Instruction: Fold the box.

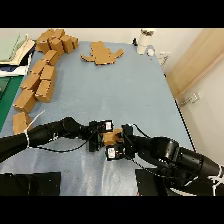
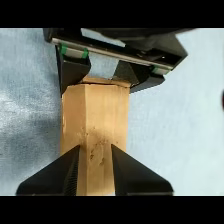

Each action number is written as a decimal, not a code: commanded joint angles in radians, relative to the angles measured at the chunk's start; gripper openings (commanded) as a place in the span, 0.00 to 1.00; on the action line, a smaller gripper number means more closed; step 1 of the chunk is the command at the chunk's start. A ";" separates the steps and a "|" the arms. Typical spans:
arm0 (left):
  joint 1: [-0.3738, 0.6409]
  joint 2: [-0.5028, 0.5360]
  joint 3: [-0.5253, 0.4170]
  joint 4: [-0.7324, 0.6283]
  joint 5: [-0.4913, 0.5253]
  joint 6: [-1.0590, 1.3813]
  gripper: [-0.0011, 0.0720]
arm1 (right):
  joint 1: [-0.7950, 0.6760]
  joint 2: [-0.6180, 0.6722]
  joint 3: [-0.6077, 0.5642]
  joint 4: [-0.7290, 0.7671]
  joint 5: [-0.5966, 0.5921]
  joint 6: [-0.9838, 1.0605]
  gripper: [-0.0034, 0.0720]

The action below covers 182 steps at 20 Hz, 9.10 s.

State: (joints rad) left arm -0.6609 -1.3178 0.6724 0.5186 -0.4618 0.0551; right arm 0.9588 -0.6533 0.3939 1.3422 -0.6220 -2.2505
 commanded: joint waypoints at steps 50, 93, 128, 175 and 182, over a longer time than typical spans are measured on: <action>0.000 0.000 0.000 0.000 -0.001 0.000 0.73 | 0.010 0.039 0.025 0.008 -0.032 0.053 0.19; 0.000 0.000 0.000 0.000 -0.001 0.000 0.73 | 0.050 -0.014 0.043 0.054 -0.034 0.061 0.14; 0.000 0.000 0.000 0.000 -0.001 0.000 0.73 | 0.049 -0.042 0.045 0.008 -0.016 0.075 0.26; 0.000 0.000 0.000 0.000 -0.001 0.000 0.73 | -0.061 0.058 -0.335 0.201 0.732 1.910 0.05; 0.000 0.000 0.000 0.000 -0.001 0.000 0.73 | -0.167 0.216 -0.194 -0.118 0.170 1.854 0.05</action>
State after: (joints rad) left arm -0.6609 -1.3178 0.6724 0.5186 -0.4629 0.0555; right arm 0.8455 -0.4957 0.1329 1.3834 -0.1104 -0.3691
